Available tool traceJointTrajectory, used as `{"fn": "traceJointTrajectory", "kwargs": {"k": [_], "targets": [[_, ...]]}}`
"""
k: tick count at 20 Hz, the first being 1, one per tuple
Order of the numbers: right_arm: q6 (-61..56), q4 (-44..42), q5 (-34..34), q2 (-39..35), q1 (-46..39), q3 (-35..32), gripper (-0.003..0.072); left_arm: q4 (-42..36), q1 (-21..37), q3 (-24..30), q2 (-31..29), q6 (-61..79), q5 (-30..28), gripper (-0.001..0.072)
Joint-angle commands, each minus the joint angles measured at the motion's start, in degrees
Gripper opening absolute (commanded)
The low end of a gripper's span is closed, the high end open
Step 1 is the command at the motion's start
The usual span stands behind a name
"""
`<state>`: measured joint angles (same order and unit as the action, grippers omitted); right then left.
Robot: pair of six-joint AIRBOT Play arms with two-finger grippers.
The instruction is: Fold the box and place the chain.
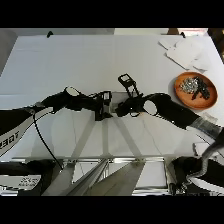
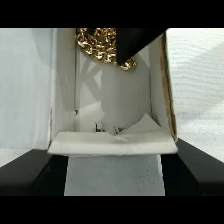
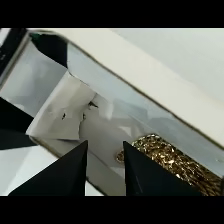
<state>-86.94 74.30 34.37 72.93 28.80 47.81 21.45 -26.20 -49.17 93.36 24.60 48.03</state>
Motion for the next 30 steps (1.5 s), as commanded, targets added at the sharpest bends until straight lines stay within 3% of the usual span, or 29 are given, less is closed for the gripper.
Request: {"fn": "traceJointTrajectory", "kwargs": {"k": [1, 5, 7, 10, 14, 15, 18, 19, 20, 24, 30], "targets": [[0.4, 6.5, 5.0, -6.0, -0.2, 0.0, 0.0255, 0.0, 0.0, 0.0, 0.0, 0.0, 0.0, 0.0156], [7.7, 11.0, 12.8, -16.9, -7.2, 0.0, 0.0257, 0.0, 0.0, 0.0, 0.0, 0.0, 0.0, 0.0156], [18.5, 10.7, 15.8, -20.5, -12.8, 0.0, 0.0366, 0.0, 0.0, 0.0, 0.0, 0.0, 0.0, 0.0156], [34.7, 5.0, 18.9, -20.8, -21.6, -1.7, 0.0404, 0.0, 0.0, 0.0, 0.0, 0.0, 0.0, 0.0156], [59.0, -3.3, 19.9, -15.1, -27.4, -4.8, 0.0423, 0.0, 0.0, 0.0, 0.0, 0.0, 0.0, 0.0156], [63.0, -4.4, 20.0, -12.6, -28.0, -4.8, 0.0474, 0.0, 0.0, 0.0, 0.0, 0.0, 0.0, 0.0156], [74.9, -9.7, 19.6, -4.6, -28.2, -4.8, 0.0497, 0.0, 0.0, 0.0, 0.0, 0.0, 0.0, 0.0156], [78.8, -11.9, 18.6, -2.2, -28.2, -4.8, 0.0554, 0.0, 0.0, 0.0, 0.0, 0.0, 0.0, 0.0156], [82.0, -14.0, 17.7, -0.3, -28.2, -4.8, 0.0555, 0.0, 0.0, 0.0, 0.0, 0.0, 0.0, 0.0156], [89.5, -20.0, 15.6, 4.9, -28.2, -4.8, 0.0554, 0.0, 0.0, 0.0, 0.0, 0.0, 0.0, 0.0156], [92.1, -21.2, 13.9, 7.5, -28.2, -4.8, 0.0512, 0.0, 0.0, 0.0, 0.0, 0.0, 0.0, 0.0156]]}}
